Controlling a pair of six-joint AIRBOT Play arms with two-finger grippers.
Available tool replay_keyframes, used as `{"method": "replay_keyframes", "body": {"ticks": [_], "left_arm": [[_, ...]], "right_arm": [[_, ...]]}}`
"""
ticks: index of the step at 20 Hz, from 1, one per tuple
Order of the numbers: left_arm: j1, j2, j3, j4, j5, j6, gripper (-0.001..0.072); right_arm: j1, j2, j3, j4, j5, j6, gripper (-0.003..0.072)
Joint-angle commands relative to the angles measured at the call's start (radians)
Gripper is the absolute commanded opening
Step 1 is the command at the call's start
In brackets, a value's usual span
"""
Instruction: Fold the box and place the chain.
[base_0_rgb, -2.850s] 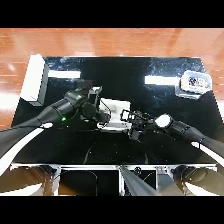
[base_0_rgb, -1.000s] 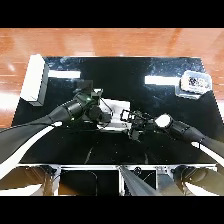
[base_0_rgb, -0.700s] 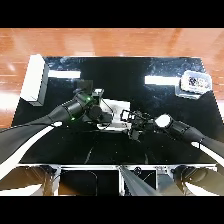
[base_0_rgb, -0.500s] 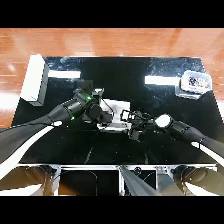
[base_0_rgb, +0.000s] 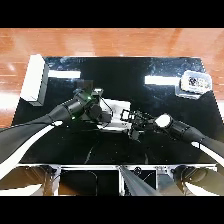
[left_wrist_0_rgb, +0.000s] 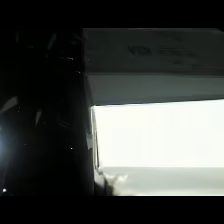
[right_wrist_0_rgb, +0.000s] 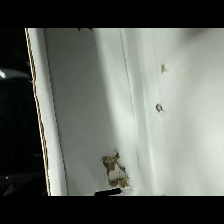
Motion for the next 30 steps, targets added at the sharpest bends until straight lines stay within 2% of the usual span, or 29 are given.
{"method": "replay_keyframes", "body": {"ticks": [1,7,9,11,14,20,25,28,30], "left_arm": [[-0.001,-0.001,0.001,-0.008,-0.006,0.002,0.0024],[-0.001,-0.001,0.001,-0.008,0.000,0.002,0.0023],[0.000,0.000,0.001,-0.008,0.019,0.002,0.0024],[0.005,0.005,0.001,-0.008,0.031,0.001,0.0023],[0.025,0.013,0.001,-0.008,0.032,0.000,0.0023],[0.030,0.012,0.001,0.004,0.039,0.001,0.0023],[0.028,0.012,0.000,0.032,0.039,0.003,0.0024],[0.024,0.011,-0.011,0.024,0.040,0.002,0.0024],[0.011,0.011,-0.017,0.022,0.035,0.002,0.0024]], "right_arm": [[0.000,0.000,0.000,0.000,0.001,0.000,0.0489],[0.000,0.000,0.000,0.000,0.001,0.000,0.0491],[0.000,0.005,0.002,0.008,0.002,0.018,0.0692],[0.000,0.036,0.002,-0.010,0.005,0.075,0.0698],[0.000,0.104,0.002,-0.145,0.027,0.234,0.0698],[0.000,0.201,0.003,-0.411,0.171,0.620,0.0696],[0.000,0.245,0.008,-0.620,0.285,0.754,0.0696],[-0.010,0.246,0.014,-0.742,0.293,0.806,0.0696],[-0.051,0.245,0.014,-0.747,0.286,0.820,0.0696]]}}
